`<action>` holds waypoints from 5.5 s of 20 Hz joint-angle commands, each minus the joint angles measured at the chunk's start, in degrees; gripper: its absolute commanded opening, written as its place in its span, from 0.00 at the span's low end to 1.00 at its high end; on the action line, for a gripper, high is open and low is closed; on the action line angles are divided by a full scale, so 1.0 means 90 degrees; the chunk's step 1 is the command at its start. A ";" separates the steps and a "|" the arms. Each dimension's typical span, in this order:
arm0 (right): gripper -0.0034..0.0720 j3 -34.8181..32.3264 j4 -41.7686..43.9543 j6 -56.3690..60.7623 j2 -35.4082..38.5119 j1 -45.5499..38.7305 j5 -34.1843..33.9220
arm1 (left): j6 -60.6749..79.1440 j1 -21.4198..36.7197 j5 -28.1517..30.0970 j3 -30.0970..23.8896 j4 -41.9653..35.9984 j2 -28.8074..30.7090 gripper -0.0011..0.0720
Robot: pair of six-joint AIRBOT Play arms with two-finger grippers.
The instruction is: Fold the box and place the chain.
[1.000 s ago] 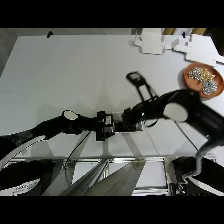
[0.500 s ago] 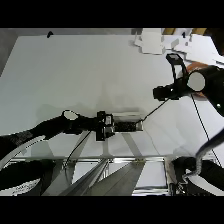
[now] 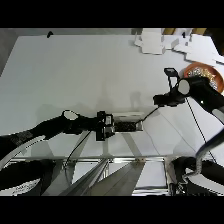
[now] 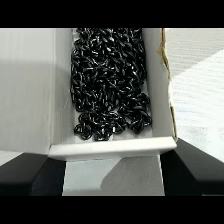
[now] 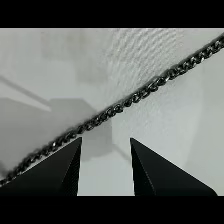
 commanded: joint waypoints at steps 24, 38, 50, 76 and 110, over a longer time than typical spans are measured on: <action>0.07 -0.0083 0.0010 -0.0058 -0.0673 -0.0015 -0.0119 | 0.0002 0.0005 0.0002 0.0002 0.0002 0.0000 0.39; 0.07 -0.0083 0.0231 -0.0330 0.2331 0.1280 0.1712 | 0.0002 0.0005 0.0002 0.0002 0.0002 0.0000 0.39; 0.07 -0.0080 0.1229 -0.0328 0.3087 0.2790 0.1418 | 0.0002 0.0002 0.0002 0.0002 0.0002 0.0000 0.39; 0.13 -0.0083 0.1506 -0.0352 0.2200 0.3621 -0.0525 | 0.0002 0.0005 0.0002 0.0002 0.0002 0.0000 0.39; 0.25 0.1358 0.2543 -0.5625 0.0151 0.2108 0.0410 | 0.0002 0.0005 0.0002 0.0002 0.0002 0.0000 0.39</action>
